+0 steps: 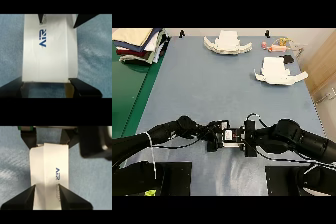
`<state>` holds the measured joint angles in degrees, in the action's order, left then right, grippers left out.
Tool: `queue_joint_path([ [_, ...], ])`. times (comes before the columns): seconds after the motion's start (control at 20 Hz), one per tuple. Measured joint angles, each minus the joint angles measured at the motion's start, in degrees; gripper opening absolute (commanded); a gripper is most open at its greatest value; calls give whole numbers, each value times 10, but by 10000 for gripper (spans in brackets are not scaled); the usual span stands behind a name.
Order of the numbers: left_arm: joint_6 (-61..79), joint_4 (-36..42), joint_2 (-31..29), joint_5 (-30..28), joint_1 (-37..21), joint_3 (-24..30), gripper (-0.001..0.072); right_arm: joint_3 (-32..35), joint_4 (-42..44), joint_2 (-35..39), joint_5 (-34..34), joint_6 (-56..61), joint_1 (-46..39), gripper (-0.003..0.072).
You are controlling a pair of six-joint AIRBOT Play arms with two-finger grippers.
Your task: Fold the box.
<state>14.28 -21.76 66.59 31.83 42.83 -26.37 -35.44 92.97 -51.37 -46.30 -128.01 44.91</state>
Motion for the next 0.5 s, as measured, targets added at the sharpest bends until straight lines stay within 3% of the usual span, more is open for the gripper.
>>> queue_joint_path([
  [0.05, 0, 0, 0, 0, 0, 0, 527, 0, -4, 0, 2, 0, 1, 398],
  [0.15, 0, 0, 0, 0, 0, 0, 527, 0, -12, 0, 6, 0, 8, 273],
  [0.5, 0, 0, 0, 0, 0, 0, 527, 0, -31, 1, 7, 18, 26, 262],
])
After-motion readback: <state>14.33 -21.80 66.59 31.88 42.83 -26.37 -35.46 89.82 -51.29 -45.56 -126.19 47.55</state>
